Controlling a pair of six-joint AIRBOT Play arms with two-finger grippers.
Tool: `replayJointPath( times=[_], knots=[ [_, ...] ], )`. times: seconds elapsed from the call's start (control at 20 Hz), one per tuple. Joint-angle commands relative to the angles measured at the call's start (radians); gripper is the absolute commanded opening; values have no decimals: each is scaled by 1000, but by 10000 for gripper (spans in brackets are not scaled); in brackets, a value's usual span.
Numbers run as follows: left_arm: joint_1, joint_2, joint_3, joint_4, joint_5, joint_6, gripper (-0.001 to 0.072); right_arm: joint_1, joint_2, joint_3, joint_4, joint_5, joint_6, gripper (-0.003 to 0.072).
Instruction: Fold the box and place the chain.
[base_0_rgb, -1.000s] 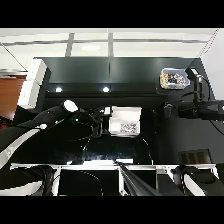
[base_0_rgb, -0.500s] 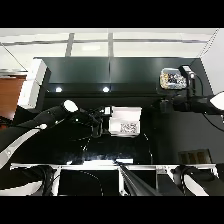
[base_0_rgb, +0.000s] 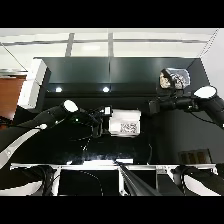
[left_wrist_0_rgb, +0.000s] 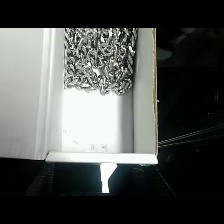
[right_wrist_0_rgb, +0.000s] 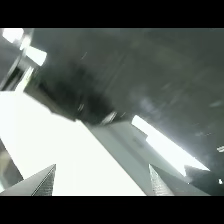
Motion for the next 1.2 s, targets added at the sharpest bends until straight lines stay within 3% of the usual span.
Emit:
replayJointPath(
  times=[0.0,0.1,0.4,0.7,0.95,1.15],
  knots=[
    [0,0,1,0,0,0,335,33,-24,1,-48,104,-100,690],
    [0,0,1,0,0,0,335,50,-24,1,-62,148,-192,690],
    [0,0,1,0,0,0,335,121,-24,1,-221,130,-212,690],
    [0,0,1,0,-1,0,335,152,-19,1,-232,134,-252,689],
    [-1,0,1,0,-5,0,335,146,102,-1,-235,136,-230,689],
    [-1,0,1,0,-5,0,335,174,113,-105,-182,-57,-334,689]
  ],
)
